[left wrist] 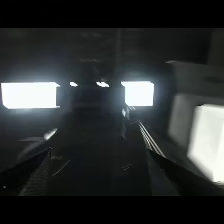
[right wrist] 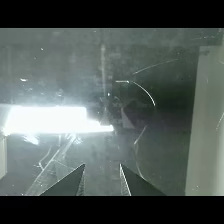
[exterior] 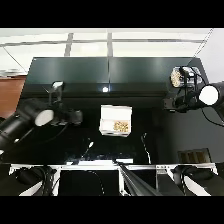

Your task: Fold the box and place the chain.

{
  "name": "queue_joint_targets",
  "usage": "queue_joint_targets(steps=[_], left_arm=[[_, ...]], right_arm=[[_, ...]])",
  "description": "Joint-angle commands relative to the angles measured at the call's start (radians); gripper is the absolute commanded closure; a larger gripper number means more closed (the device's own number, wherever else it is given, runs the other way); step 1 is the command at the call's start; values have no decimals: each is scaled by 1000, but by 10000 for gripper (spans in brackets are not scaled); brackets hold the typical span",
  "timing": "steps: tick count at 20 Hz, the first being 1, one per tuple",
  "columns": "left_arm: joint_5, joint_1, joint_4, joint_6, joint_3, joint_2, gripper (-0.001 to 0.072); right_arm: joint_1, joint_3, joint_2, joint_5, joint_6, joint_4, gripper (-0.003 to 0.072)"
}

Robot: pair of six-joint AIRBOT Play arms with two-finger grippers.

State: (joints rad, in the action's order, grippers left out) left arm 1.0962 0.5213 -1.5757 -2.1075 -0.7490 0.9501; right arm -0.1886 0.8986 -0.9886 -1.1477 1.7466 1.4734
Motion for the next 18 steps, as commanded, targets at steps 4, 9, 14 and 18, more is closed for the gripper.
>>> queue_joint_targets(steps=[4, 9, 14, 18], left_arm=[[18, -295, 793, 1509, 199, -33, -7], [-150, -193, 824, 2110, 171, 41, -7], [-148, -208, 837, 2268, 97, 293, -7], [-153, -204, 867, 2292, 37, 391, -7]], right_arm=[[0, -5, 0, 11, 0, -16, 416], [0, -5, 0, 8, 0, -76, 473], [0, -5, 0, 7, 0, -86, 496], [0, -5, 0, 6, 0, -86, 496]])
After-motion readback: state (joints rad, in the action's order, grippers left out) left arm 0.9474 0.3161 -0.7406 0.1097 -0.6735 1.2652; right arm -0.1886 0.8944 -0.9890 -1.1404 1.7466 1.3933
